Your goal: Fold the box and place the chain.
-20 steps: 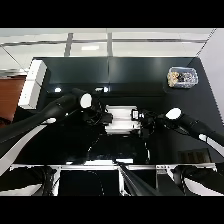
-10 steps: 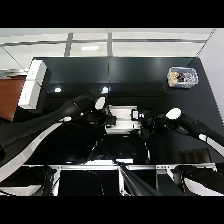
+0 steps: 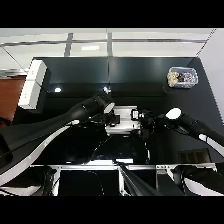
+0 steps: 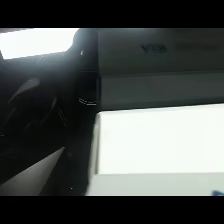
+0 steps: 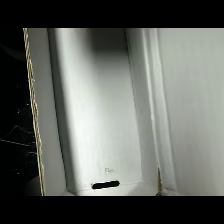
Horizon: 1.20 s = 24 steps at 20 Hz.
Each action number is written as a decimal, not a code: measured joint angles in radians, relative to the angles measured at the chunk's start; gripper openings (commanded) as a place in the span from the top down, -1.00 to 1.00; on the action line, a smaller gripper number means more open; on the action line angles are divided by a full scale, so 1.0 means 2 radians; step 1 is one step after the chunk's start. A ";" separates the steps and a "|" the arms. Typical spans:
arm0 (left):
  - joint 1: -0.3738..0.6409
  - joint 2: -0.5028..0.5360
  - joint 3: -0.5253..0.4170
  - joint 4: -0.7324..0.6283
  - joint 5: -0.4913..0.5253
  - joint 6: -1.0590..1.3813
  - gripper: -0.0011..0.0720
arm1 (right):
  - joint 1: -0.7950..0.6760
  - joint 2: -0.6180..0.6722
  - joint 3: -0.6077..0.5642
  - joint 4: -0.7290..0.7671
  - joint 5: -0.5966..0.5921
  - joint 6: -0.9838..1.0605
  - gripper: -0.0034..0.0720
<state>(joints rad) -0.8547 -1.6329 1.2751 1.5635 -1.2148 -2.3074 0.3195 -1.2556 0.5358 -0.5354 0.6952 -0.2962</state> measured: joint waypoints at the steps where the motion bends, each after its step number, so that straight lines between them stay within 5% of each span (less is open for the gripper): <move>1: -0.001 -0.004 0.005 0.000 -0.002 -0.002 0.20 | 0.000 0.000 0.000 0.000 0.000 0.000 0.50; 5: -0.004 -0.012 0.014 -0.001 -0.010 -0.006 0.18 | 0.000 0.000 0.000 0.000 0.000 0.000 0.50; 6: -0.004 -0.013 0.014 -0.002 -0.010 -0.007 0.25 | 0.000 0.000 0.000 0.000 0.000 0.000 0.50; 8: -0.005 -0.014 0.016 -0.003 -0.013 -0.009 0.91 | 0.000 0.000 0.000 0.000 0.000 0.000 0.50; 12: -0.004 -0.015 0.016 -0.006 -0.009 -0.003 0.90 | 0.000 0.000 0.000 0.000 0.001 0.001 0.50; 13: -0.004 -0.015 0.016 -0.008 -0.009 -0.001 0.82 | 0.000 0.000 0.000 0.000 0.001 0.001 0.50; 15: -0.003 -0.016 0.016 -0.017 -0.013 0.006 -0.13 | 0.000 0.000 0.000 -0.001 0.000 -0.001 0.50; 20: 0.000 -0.016 0.017 -0.019 -0.013 0.006 -0.17 | 0.000 0.000 0.000 0.000 -0.001 -0.001 0.50; 21: 0.001 -0.015 0.017 -0.017 -0.014 0.006 -0.12 | 0.000 0.000 0.000 0.000 -0.001 -0.001 0.50; 22: 0.002 -0.016 0.017 -0.017 -0.014 0.006 0.21 | 0.000 0.000 0.000 0.000 0.000 0.000 0.50; 23: 0.004 -0.015 0.017 -0.016 -0.017 0.006 0.79 | 0.000 0.000 0.000 0.000 0.000 0.000 0.50; 24: 0.005 -0.015 0.017 -0.014 -0.018 0.006 0.91 | 0.000 0.000 0.000 0.000 0.000 0.000 0.50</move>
<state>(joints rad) -0.8455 -1.6638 1.3083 1.5360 -1.2510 -2.2951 0.3195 -1.2556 0.5358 -0.5358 0.6945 -0.2958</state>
